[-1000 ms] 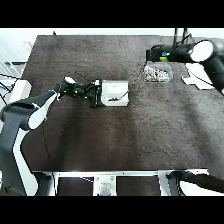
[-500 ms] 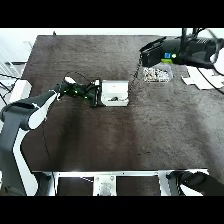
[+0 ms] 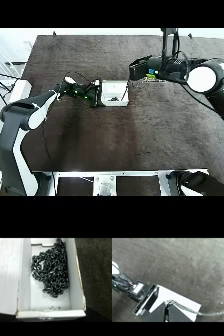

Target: Fold the box and place the chain.

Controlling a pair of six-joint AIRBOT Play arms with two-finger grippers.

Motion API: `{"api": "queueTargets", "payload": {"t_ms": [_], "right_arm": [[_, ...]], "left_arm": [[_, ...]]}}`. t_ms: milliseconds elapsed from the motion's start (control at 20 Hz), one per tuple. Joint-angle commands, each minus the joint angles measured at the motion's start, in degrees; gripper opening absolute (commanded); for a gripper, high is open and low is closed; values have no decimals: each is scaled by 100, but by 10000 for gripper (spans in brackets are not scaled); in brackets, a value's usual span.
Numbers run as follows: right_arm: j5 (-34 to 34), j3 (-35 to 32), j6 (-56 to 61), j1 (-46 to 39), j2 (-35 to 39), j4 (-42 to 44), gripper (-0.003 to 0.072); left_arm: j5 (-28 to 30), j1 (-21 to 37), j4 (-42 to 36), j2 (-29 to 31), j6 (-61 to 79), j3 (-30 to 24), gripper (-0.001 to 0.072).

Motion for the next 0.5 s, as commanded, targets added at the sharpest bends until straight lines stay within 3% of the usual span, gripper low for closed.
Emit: {"api": "queueTargets", "payload": {"t_ms": [0,450], "right_arm": [[-284,-210,315,125,-155,2,14],[-1043,-271,658,378,-1674,160,14]], "left_arm": [[0,-2,2,0,0,2,622],[0,-2,2,0,0,2,622]]}}
